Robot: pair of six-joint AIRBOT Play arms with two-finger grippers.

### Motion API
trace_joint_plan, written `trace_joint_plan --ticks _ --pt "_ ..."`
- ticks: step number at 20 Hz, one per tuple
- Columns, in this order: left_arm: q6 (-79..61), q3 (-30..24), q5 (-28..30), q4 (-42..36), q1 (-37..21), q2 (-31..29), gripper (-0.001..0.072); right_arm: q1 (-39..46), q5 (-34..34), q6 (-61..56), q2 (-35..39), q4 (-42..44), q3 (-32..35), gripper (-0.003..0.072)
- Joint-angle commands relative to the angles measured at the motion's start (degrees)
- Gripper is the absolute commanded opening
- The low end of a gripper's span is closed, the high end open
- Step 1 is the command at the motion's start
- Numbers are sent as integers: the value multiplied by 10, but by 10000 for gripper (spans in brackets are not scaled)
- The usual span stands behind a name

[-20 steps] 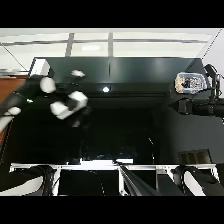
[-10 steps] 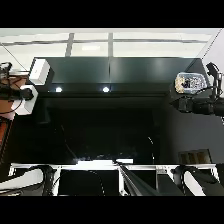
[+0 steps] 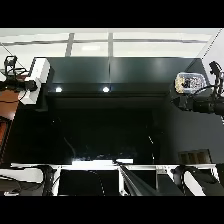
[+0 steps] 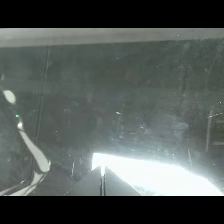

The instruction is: Fold the box and place the chain.

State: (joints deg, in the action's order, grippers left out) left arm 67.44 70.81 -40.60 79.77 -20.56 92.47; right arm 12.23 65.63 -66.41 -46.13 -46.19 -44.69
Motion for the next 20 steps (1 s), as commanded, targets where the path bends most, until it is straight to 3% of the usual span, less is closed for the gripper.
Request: trace_joint_plan --ticks 1,3,7,10,11,13,14,16,20 --pt "-2 10 3 -17 5 19 694 -2 -3 -7 0 0 0 14" --pt "3 36 -47 -10 5 19 714 -2 0 -7 0 0 0 14" --pt "10 154 -206 -8 5 3 714 -1 12 -6 0 0 -7 14" --pt "78 234 -286 -8 5 -37 707 -1 78 -4 3 -36 -49 13" --pt "142 249 -306 -9 5 -56 620 -2 91 -4 14 -52 -56 13" --pt "197 239 -338 -44 12 -104 114 -6 74 -5 55 -86 -48 13" --pt "171 213 -332 -71 27 -136 28 -11 40 -3 83 -89 -28 13" --pt "115 111 -268 -102 83 -233 29 -23 -68 23 146 -92 41 13" --pt "22 -198 -63 -122 216 -447 30 -23 -275 42 176 -119 181 14"
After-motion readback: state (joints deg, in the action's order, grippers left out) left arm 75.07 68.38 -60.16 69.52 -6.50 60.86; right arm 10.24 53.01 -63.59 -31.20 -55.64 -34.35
